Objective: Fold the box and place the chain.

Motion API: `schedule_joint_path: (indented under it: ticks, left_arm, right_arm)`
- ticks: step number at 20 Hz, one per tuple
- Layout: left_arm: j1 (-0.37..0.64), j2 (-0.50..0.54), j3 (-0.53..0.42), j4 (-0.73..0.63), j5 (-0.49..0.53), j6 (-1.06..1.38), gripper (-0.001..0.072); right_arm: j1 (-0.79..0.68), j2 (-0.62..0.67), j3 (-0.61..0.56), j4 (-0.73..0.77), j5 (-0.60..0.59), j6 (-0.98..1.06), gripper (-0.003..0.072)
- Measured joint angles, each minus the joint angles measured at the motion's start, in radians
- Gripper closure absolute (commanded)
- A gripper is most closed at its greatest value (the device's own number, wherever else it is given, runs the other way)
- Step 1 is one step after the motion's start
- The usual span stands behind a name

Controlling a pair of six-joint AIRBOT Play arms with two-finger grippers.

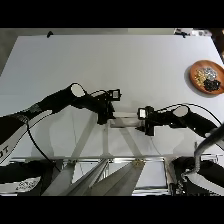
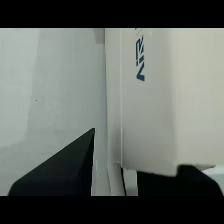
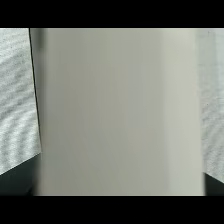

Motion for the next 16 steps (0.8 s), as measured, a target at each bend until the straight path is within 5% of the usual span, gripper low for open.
schedule_joint_path:
  ticks: [1,11,15,16]
  left_arm:
    - [0.005,0.002,0.000,0.015,0.001,-0.023,0.0231]
    - [0.175,0.044,-0.001,0.078,-0.074,-0.238,0.0220]
    - [0.255,0.095,-0.001,0.023,-0.120,-0.263,0.0294]
    - [0.270,0.108,0.000,0.010,-0.135,-0.269,0.0393]
  right_arm:
    - [0.000,0.000,0.000,0.000,0.000,0.000,0.0204]
    - [0.000,0.000,0.000,0.004,-0.004,0.006,0.0204]
    - [0.000,0.000,0.000,0.003,-0.003,0.003,0.0204]
    - [0.000,0.000,0.000,0.002,-0.003,0.002,0.0204]
